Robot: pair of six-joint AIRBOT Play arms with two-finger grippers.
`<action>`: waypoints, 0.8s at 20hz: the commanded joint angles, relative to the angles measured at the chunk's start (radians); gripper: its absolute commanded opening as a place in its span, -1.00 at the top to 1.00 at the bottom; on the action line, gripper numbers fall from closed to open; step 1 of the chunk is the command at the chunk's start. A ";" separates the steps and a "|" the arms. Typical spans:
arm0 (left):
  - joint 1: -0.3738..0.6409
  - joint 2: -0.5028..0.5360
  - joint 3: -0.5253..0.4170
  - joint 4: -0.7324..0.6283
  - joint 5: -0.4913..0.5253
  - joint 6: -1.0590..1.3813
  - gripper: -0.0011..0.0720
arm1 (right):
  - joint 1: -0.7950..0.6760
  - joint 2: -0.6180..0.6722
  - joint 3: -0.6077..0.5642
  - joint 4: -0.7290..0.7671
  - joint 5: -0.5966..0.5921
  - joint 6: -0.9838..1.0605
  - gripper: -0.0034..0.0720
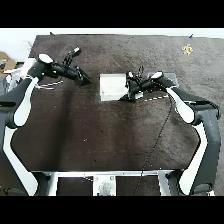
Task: Fold the box and place the chain.
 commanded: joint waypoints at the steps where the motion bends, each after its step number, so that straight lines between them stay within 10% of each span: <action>1: 0.013 -0.080 -0.016 -0.117 -0.093 0.197 -0.38 | 0.000 0.000 0.000 0.000 0.000 0.000 -0.35; 5: 0.013 -0.116 -0.016 -0.121 -0.122 0.348 -1.00 | 0.001 0.000 0.000 0.000 0.000 0.000 -0.35; 16: -0.062 -0.159 -0.014 -0.140 -0.066 0.477 -1.00 | 0.000 0.000 0.000 0.000 0.000 0.000 -0.35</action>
